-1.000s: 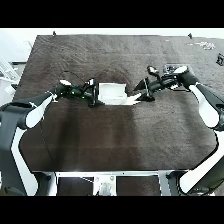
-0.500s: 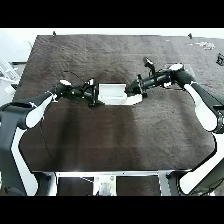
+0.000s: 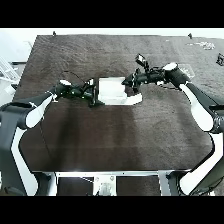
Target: Fold the box and place the chain.
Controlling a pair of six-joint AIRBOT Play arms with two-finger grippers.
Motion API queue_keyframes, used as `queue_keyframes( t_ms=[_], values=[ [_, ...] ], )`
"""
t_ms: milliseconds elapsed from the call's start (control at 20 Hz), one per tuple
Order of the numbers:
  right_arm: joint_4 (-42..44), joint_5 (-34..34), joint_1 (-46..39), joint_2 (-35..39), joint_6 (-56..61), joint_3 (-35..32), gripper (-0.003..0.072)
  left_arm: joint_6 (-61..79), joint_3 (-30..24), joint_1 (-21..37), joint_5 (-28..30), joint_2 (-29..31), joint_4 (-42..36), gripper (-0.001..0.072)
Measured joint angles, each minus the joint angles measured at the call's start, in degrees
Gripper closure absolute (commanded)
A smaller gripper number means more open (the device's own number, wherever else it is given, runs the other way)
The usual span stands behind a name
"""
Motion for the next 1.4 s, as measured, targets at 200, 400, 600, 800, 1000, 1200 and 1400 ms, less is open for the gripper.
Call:
queue_keyframes(
  t_ms=[200, 400, 600, 800, 1000, 1200, 1400],
  values=[
    [-2.4, -2.6, 0.5, -2.3, 1.9, 1.7, 0.0682, 0.0, 0.0, 0.0, 0.0, 0.0, 0.0, 0.0167],
    [-7.1, -3.3, 2.1, -4.3, 3.1, 2.4, 0.0682, 0.0, 0.0, 0.0, 0.0, 0.0, 0.0, 0.0167],
    [-9.5, -3.5, 2.7, -5.1, 3.6, 3.1, 0.0684, 0.0, 0.0, 0.0, -0.1, 0.0, 0.0, 0.0167],
    [-10.6, -1.7, 2.4, -3.7, 3.7, 4.8, 0.0685, 0.0, 0.0, 0.0, -0.1, 0.0, 0.0, 0.0167],
    [-10.9, 1.1, 0.5, 0.8, 4.5, 5.2, 0.0686, 0.0, 0.0, 0.0, -0.1, 0.0, 0.0, 0.0167],
    [-11.8, 3.7, -2.4, 6.7, 4.5, 0.4, 0.0683, 0.0, 0.0, 0.0, -0.1, 0.0, 0.0, 0.0167],
    [-13.6, 4.3, -3.8, 10.7, 1.0, -7.5, 0.0053, 0.0, 0.0, 0.0, -0.1, 0.0, 0.0, 0.0167]
  ],
)
